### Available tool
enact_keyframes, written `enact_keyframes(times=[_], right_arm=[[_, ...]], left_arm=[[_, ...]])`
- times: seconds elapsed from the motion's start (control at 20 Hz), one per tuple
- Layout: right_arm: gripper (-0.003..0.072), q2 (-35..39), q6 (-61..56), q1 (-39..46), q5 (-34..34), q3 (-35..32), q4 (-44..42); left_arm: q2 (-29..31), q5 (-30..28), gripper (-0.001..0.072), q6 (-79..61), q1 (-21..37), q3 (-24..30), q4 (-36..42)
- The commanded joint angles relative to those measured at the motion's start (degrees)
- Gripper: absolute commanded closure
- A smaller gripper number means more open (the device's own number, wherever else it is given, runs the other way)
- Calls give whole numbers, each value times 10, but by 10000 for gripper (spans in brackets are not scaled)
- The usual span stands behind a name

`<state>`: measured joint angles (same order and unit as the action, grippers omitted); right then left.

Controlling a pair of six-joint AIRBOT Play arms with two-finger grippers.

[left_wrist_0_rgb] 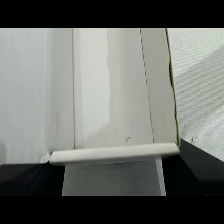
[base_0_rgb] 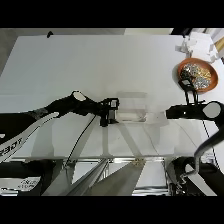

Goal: Fold the box and place the chain.

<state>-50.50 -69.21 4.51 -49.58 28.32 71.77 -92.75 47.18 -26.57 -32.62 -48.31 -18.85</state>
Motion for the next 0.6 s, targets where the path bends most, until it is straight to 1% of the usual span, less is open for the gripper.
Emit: enact_keyframes(times=[0.0,0.1,0.15,0.25,0.45,0.55], right_arm=[[664,-31,-13,31,-7,1,-6],[664,-65,-8,31,-17,1,-32],[664,-81,2,30,-22,0,-69],[664,-106,71,12,-38,0,-164],[664,-154,82,-16,-43,-2,-179],[664,-156,92,-24,-43,-2,-204]], left_arm=[[0,0,638,0,0,0,0],[0,0,638,0,0,0,0],[0,0,638,0,0,0,0],[0,0,638,0,0,0,0],[0,0,638,0,0,0,0],[0,0,638,0,0,0,0]])
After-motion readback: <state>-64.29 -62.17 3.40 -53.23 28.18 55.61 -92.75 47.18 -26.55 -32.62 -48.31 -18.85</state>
